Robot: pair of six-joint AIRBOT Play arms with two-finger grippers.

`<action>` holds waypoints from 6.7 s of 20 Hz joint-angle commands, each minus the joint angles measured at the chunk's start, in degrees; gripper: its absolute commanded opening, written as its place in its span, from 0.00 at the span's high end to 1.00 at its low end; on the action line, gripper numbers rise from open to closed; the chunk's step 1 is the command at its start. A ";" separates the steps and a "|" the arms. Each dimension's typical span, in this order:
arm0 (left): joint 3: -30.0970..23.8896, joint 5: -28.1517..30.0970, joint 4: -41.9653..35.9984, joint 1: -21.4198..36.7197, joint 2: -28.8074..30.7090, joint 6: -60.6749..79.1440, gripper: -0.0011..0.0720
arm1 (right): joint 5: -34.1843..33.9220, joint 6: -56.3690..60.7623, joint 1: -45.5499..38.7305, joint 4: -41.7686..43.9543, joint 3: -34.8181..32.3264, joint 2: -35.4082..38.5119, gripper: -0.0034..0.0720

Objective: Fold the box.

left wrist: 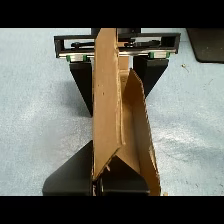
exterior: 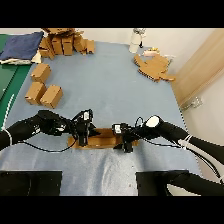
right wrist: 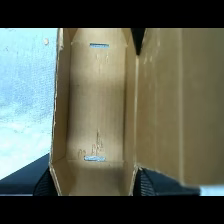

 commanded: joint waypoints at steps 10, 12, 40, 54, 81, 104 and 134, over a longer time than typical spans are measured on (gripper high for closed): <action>0.04 0.04 0.00 -0.02 -0.02 0.00 0.97 | 0.11 0.02 0.02 -0.04 0.00 -0.04 0.19; 0.04 0.00 0.00 -0.07 -0.02 0.00 0.97 | 0.13 0.02 0.02 -0.04 0.00 -0.04 0.18; 0.11 5.64 -2.75 0.09 4.66 -1.79 0.41 | 0.57 0.02 0.02 -0.04 0.00 -0.09 0.18; 0.00 -13.00 52.81 1.03 27.63 -81.48 0.97 | 0.48 0.02 0.02 -0.07 0.00 -0.11 0.18; 17.94 -3.50 23.19 -4.83 -14.67 -94.16 0.97 | 0.02 0.02 0.02 0.15 0.00 -0.11 0.19; 23.54 -19.34 27.17 10.99 -4.94 -67.32 0.97 | 0.63 3.06 0.02 0.13 0.00 -0.11 0.18; 12.66 8.13 44.02 -4.13 7.34 -66.95 0.97 | -4.37 7.80 0.02 -4.81 0.00 -0.20 0.18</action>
